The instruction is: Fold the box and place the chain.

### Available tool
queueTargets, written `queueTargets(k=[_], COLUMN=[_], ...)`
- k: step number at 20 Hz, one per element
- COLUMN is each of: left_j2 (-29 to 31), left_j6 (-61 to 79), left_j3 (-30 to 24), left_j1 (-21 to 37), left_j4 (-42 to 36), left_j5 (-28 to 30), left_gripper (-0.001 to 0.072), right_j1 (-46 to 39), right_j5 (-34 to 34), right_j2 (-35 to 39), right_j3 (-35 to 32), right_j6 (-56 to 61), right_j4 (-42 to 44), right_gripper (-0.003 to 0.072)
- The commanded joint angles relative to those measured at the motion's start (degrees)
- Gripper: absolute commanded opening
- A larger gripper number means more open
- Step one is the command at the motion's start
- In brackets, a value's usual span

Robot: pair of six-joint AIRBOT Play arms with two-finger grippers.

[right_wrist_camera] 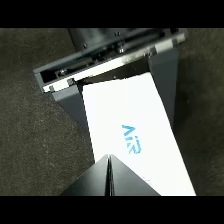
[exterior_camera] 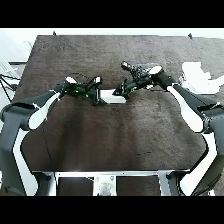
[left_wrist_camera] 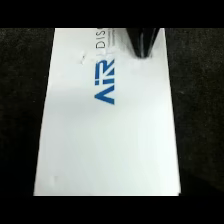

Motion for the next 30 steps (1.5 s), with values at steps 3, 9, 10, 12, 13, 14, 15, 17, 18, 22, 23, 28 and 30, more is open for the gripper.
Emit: queueTargets(k=[3,9,10,12,13,14,15,17,18,22,23,28,30], left_j2=[0.00,0.00,0.00,0.00,0.00,0.00,0.00,0.00,0.00,0.00,0.00,0.00,0.04], left_j6=[-0.04,-0.04,-0.04,-0.04,-0.04,-0.04,-0.04,-0.04,-0.04,-0.02,-0.02,-0.04,-3.54], left_j3=[0.04,0.04,0.04,0.04,0.04,0.04,0.04,0.04,0.04,0.04,0.04,0.04,0.07], left_j1=[0.04,0.04,0.04,0.04,0.04,0.04,0.04,0.04,0.04,0.04,0.04,0.04,0.04], left_j4=[0.00,0.00,0.00,0.00,0.00,0.00,0.00,0.00,0.00,-1.36,-2.54,-3.67,-3.61], left_j5=[-0.02,-0.02,-0.02,-0.02,-0.02,-0.02,-0.02,-0.02,-0.02,-0.09,-0.09,-0.24,-1.09], left_gripper=[0.0350,0.0350,0.0350,0.0350,0.0350,0.0350,0.0350,0.0350,0.0350,0.0350,0.0349,0.0350,0.0086], right_j1=[0.66,0.72,0.72,0.72,0.70,0.70,0.59,0.48,0.42,0.35,0.22,0.26,0.26], right_j5=[-0.57,-0.61,-0.61,-0.79,-1.22,-1.60,-1.88,-1.88,-2.36,-14.51,-19.78,-48.39,-49.22], right_j2=[-0.76,-0.02,1.01,4.90,7.63,10.38,13.33,18.88,21.68,35.93,39.76,55.54,57.86], right_j3=[-2.89,-1.20,-1.05,-0.96,-0.98,-1.05,-1.07,-1.68,-3.06,-18.69,-24.50,-53.79,-59.14], right_j6=[2.08,2.05,1.81,0.74,0.81,0.90,2.23,5.55,6.49,11.43,11.85,14.56,14.51], right_j4=[-2.84,-2.08,-0.24,2.51,2.86,2.80,2.73,1.29,0.52,-5.86,-5.77,-1.07,-0.85], right_gripper=[0.0014,0.0013,0.0012,0.0011,0.0011,0.0011,0.0010,0.0010,0.0010,0.0010,0.0010,0.0013,0.0012])
